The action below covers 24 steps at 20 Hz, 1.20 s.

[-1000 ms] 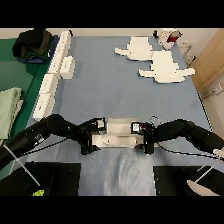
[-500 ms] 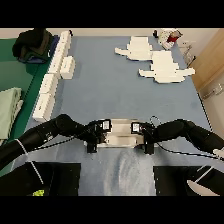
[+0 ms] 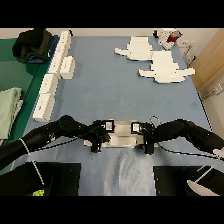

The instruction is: Fold the box.

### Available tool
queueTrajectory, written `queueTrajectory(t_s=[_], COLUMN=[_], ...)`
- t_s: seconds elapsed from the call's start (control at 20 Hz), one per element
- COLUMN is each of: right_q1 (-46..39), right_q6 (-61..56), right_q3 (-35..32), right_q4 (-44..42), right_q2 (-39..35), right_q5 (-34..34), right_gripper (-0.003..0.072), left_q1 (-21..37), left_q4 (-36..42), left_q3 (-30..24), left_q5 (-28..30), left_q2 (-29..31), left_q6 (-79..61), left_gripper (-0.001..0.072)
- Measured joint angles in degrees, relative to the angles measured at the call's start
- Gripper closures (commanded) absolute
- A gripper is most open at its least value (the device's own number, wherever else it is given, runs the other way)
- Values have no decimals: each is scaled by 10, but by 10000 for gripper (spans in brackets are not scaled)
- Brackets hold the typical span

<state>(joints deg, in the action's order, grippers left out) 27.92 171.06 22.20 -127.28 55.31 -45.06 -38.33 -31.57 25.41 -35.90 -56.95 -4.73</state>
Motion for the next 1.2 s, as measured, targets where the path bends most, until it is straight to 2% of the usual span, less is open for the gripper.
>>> queueTrajectory(t_s=[0.05,0.1,0.15,0.2,0.4,0.45,0.5,0.55,0.75,0.95,1.1,1.2], right_q1=[0,0,0,0,0,0,0,0,0,0,0,0], right_q6=[0,0,0,0,0,0,0,0,0,0,0,0], right_q3=[0,0,0,0,0,0,0,0,0,0,0,0], right_q4=[0,0,0,0,0,0,0,0,0,0,0,0], right_q2=[0,0,0,0,0,0,0,0,0,0,0,0], right_q5=[0,0,0,0,0,0,0,0,0,0,0,0], right_gripper=[178,178,178,177,177,177,178,178,177,178,178,178], left_q1=[-1,-1,-1,-2,-2,-2,-2,-2,-2,17,66,122], left_q4=[2,3,4,4,6,6,6,4,-59,-161,-229,-278], left_q3=[0,0,0,0,0,0,0,0,9,20,23,24], left_q5=[0,0,-3,-3,-6,-7,-9,-10,-26,-65,-110,-143], left_q2=[-3,-5,-6,-7,-9,-9,-9,-9,6,61,119,150], left_q6=[-1,-2,-2,1,18,21,26,31,108,276,428,544], left_gripper=[600,495,266,187,190,271,557,695,696,696,696,696])
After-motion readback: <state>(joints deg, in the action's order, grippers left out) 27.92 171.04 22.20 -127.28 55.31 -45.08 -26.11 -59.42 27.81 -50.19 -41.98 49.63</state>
